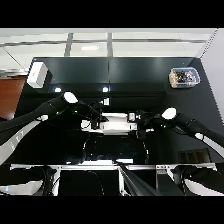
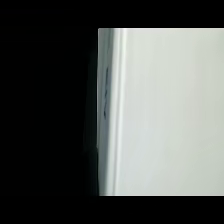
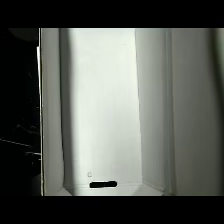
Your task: Fold the box and place the chain.
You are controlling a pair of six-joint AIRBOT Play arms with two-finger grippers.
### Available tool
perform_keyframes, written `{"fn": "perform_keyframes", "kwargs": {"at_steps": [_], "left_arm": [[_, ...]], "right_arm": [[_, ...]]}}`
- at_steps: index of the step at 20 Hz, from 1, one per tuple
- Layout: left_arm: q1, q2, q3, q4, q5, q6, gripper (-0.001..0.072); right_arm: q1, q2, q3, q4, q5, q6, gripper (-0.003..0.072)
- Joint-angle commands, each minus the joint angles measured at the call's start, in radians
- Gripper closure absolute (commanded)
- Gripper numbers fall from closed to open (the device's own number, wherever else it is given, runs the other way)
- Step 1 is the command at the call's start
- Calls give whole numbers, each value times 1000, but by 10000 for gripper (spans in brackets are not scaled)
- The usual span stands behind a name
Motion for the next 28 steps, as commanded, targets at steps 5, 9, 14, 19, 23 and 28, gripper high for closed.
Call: {"fn": "perform_keyframes", "kwargs": {"at_steps": [5, 9, 14, 19, 23, 28], "left_arm": [[13, 51, 0, 43, -21, -106, 331], [59, 196, 0, 315, -62, -504, 74], [132, 340, -2, 444, -401, -820, 532], [89, 339, -172, -19, -444, -851, 688], [43, 339, -245, -308, -218, -659, 688], [14, 330, -243, -412, 180, -595, 687]], "right_arm": [[1, 0, 0, 0, -4, 0, 218], [1, 0, 0, 0, -3, 0, 463], [0, 0, 0, 1, -3, 0, 499], [0, 0, 0, 1, -3, 0, 498], [0, 0, 0, 1, -3, 0, 498], [0, 0, 0, 1, -3, 0, 498]]}}
